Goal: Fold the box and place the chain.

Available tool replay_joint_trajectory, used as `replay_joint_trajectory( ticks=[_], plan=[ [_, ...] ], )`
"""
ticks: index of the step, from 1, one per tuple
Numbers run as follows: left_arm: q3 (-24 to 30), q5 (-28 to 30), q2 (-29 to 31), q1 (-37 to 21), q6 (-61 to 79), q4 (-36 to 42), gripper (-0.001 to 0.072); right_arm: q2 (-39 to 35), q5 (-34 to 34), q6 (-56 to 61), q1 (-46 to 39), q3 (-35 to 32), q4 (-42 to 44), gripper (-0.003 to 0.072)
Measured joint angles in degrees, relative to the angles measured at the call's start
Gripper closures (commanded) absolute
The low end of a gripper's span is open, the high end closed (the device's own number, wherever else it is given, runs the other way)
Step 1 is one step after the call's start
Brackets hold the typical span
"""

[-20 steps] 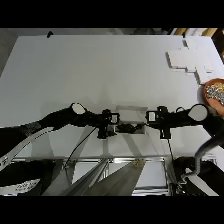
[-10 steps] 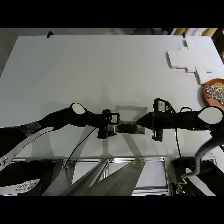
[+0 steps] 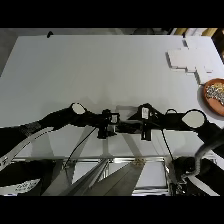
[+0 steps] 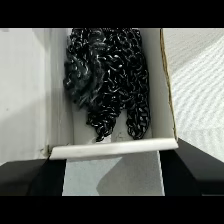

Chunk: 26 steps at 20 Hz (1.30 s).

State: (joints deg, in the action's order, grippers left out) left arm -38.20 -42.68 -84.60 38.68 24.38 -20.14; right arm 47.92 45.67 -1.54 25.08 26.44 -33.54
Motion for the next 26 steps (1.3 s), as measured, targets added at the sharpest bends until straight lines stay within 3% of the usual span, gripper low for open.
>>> replay_joint_trajectory(
  ticks=[4,8,13,17,26],
  plan=[
    [0.0,0.0,0.0,0.0,0.0,0.0,0.0396,-3.5,1.3,-3.5,-5.1,0.0,-3.2,0.0483],
    [0.0,0.0,0.0,0.0,0.0,0.0,0.0396,-5.4,7.3,-5.0,-17.1,0.0,-12.3,0.0483],
    [0.0,0.0,0.0,0.0,0.0,0.0,0.0396,0.0,9.6,-6.1,-25.4,0.0,-22.0,0.0483],
    [0.0,0.0,0.0,0.0,0.0,0.0,0.0396,5.2,9.8,-8.2,-26.6,0.0,-24.6,0.0484],
    [0.0,0.0,0.0,0.0,0.0,0.0,0.0396,13.8,5.3,-10.6,-19.4,0.0,-26.0,0.0488]
  ],
)
